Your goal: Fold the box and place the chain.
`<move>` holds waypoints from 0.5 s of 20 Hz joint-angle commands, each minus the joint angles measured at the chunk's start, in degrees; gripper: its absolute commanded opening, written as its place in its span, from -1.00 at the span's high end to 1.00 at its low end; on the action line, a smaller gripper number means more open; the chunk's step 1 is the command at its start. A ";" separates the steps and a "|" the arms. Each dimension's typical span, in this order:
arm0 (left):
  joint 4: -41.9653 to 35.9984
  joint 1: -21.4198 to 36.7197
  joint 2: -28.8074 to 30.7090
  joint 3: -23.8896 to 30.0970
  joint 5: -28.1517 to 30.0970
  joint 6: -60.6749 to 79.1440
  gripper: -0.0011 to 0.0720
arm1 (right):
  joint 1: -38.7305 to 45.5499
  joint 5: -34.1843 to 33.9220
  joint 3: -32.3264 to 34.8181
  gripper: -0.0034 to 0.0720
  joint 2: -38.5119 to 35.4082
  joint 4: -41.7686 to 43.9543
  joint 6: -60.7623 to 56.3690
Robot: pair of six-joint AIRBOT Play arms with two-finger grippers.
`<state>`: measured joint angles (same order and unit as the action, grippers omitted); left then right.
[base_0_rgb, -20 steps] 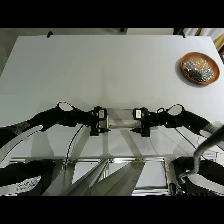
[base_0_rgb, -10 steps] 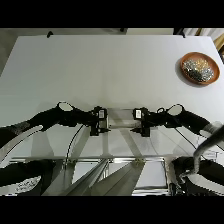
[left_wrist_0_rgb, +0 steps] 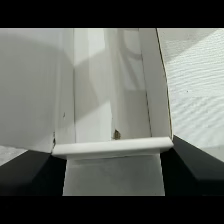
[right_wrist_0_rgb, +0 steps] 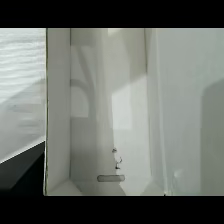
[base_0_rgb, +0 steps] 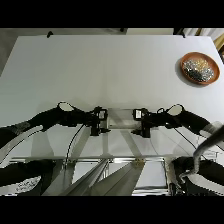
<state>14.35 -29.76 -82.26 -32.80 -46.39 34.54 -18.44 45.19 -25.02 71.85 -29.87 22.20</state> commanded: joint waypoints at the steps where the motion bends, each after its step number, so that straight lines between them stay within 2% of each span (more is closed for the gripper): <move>1: 0.02 0.02 -0.02 0.02 -0.11 -0.04 0.39 | 0.00 2.10 -0.07 -0.99 -1.53 0.07 -1.36; 6: 0.02 0.02 0.00 0.02 -0.11 -0.04 0.39 | 0.00 3.61 -0.07 -0.99 -7.89 -1.51 -5.25; 10: 0.04 0.02 0.00 0.02 -0.13 -0.04 0.39 | 0.00 3.98 -0.07 -0.98 -13.62 -17.49 -19.39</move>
